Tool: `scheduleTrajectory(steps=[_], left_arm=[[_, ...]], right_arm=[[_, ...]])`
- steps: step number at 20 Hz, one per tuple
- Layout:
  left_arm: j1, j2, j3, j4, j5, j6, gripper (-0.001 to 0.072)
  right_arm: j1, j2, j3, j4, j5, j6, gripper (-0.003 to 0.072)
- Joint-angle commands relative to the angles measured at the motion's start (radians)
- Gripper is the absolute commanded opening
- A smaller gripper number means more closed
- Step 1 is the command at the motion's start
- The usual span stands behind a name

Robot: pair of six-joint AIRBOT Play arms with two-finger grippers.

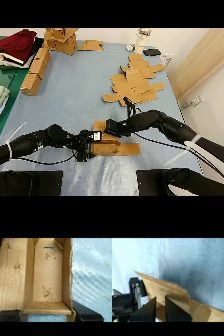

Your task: Fold the box.

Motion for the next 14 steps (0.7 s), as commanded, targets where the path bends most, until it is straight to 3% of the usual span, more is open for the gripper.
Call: scheduleTrajectory(steps=[1,4,8,10,14], left_arm=[[0.001,0.000,0.001,0.000,0.000,0.001,0.0613],[0.001,0.000,0.001,0.000,0.000,0.001,0.0614],[0.001,0.000,0.001,0.000,0.000,0.001,0.0613],[0.001,0.000,0.001,0.000,0.000,0.001,0.0613],[0.001,0.000,0.001,0.000,0.000,0.001,0.0613]], right_arm=[[-0.004,-0.127,0.016,-0.021,0.031,-0.101,0.0087],[-0.004,-0.196,0.015,-0.024,0.010,-0.159,0.0085],[-0.002,-0.192,0.015,-0.031,-0.005,-0.203,0.0084],[-0.003,-0.156,0.016,-0.043,-0.021,-0.241,0.0005],[-0.005,0.022,0.023,-0.268,-0.066,-0.229,0.0005]])
